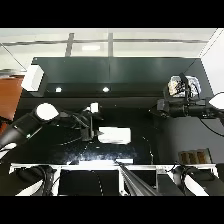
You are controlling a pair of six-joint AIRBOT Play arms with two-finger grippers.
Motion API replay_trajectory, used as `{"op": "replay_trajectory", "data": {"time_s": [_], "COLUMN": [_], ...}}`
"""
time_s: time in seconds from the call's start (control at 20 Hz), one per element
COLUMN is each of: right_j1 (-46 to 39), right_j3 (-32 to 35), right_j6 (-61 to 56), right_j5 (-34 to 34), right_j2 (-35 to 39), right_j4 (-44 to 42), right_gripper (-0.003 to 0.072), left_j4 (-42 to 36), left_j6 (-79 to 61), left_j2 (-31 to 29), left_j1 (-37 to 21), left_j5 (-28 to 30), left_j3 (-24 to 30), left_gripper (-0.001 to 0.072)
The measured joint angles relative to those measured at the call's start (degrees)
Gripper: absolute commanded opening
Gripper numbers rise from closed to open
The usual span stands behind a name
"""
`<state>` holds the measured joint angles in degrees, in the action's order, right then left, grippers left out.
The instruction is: Fold the box and place the chain.
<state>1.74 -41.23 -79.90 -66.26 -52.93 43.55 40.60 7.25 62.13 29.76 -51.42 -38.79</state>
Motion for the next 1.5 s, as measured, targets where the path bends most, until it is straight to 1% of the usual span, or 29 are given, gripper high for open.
{"op": "replay_trajectory", "data": {"time_s": [0.15,0.25,0.55,0.8,1.2,1.5], "right_j1": [-0.4,-0.5,-0.6,-0.6,-0.6,-0.6], "right_j3": [0.0,0.0,0.0,0.0,0.0,0.0], "right_j6": [0.0,0.0,0.0,0.0,0.0,0.0], "right_j5": [-0.2,-0.2,-0.3,-0.4,-0.4,-0.6], "right_j2": [0.1,0.1,0.1,0.1,0.1,0.1], "right_j4": [0.7,1.1,2.2,3.0,3.2,3.3], "right_gripper": [0.0020,0.0019,0.0019,0.0020,0.0020,0.0019], "left_j4": [-0.6,-2.0,-5.5,-7.6,-8.0,-7.8], "left_j6": [-2.7,-3.9,-5.2,-5.4,-5.5,-5.4], "left_j2": [3.5,4.9,8.3,9.3,9.9,12.1], "left_j1": [3.7,5.0,6.4,7.1,8.2,9.2], "left_j5": [1.5,2.4,3.0,3.7,4.4,5.8], "left_j3": [-1.5,-1.9,-2.3,-2.4,-2.4,-2.4], "left_gripper": [0.0709,0.0710,0.0710,0.0710,0.0710,0.0710]}}
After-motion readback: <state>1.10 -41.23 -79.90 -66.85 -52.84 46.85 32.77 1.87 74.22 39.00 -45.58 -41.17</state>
